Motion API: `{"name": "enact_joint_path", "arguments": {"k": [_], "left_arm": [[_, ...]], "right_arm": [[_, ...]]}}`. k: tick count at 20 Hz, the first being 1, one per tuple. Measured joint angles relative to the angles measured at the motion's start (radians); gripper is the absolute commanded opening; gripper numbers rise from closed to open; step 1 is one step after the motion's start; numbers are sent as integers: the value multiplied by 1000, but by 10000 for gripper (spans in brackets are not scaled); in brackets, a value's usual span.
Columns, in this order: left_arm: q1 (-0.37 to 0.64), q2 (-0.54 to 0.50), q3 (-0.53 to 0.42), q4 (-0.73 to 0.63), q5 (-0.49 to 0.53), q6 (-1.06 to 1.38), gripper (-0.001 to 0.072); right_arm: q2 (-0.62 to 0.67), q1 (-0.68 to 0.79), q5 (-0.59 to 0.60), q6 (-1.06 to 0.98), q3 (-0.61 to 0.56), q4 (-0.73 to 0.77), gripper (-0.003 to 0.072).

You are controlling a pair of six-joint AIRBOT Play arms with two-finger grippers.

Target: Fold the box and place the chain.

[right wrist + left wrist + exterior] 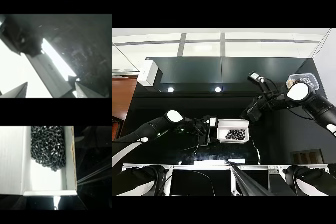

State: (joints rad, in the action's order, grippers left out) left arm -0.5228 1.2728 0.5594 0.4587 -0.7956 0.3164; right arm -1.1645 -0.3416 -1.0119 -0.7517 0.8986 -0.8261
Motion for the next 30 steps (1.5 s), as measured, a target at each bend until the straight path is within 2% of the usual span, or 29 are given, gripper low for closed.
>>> {"name": "enact_joint_path", "arguments": {"k": [4,9,16,25,30], "left_arm": [[0,0,0,0,4,-5,468],[0,0,0,0,3,-8,468],[0,0,0,-1,1,-10,468],[0,0,0,0,-1,-10,468],[0,0,0,0,-1,-10,468]], "right_arm": [[28,-19,-26,132,13,-12,684],[71,-38,-150,174,-40,-36,684],[80,-58,-92,324,-133,-7,684],[81,-86,-127,449,-144,10,684],[81,-115,-71,448,-144,6,682]]}}
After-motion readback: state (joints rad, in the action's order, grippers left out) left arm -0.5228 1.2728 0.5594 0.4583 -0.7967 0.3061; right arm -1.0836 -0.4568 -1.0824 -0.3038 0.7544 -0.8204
